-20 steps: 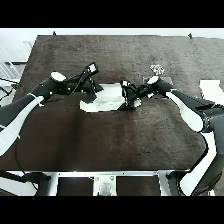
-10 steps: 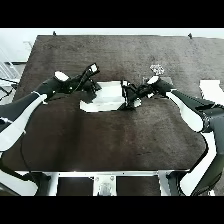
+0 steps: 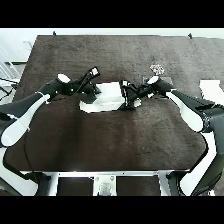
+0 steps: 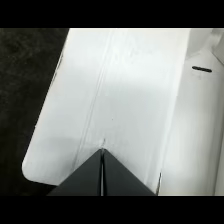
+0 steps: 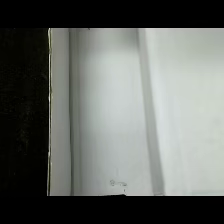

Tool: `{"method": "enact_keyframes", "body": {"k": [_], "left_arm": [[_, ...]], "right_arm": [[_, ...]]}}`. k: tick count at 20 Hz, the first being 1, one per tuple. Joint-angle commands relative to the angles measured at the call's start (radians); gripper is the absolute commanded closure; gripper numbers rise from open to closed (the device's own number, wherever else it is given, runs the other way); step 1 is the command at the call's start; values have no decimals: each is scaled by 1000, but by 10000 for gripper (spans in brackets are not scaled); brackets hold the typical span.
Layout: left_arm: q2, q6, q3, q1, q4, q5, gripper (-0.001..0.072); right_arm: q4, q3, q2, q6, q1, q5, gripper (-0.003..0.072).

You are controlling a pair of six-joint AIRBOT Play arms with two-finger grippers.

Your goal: Fold the box and place the chain.

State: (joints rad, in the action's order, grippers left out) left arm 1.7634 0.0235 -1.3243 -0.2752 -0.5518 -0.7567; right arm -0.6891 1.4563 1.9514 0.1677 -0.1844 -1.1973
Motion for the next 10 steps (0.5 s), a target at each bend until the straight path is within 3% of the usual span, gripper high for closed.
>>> {"method": "enact_keyframes", "body": {"k": [1, 10], "left_arm": [[3, -15, -1, 0, -21, -11, 692], [-16, -4, -4, 0, -25, -37, 691]], "right_arm": [[0, 0, 0, 0, 0, 0, 108], [0, 0, 0, 0, 0, 0, 108]]}}
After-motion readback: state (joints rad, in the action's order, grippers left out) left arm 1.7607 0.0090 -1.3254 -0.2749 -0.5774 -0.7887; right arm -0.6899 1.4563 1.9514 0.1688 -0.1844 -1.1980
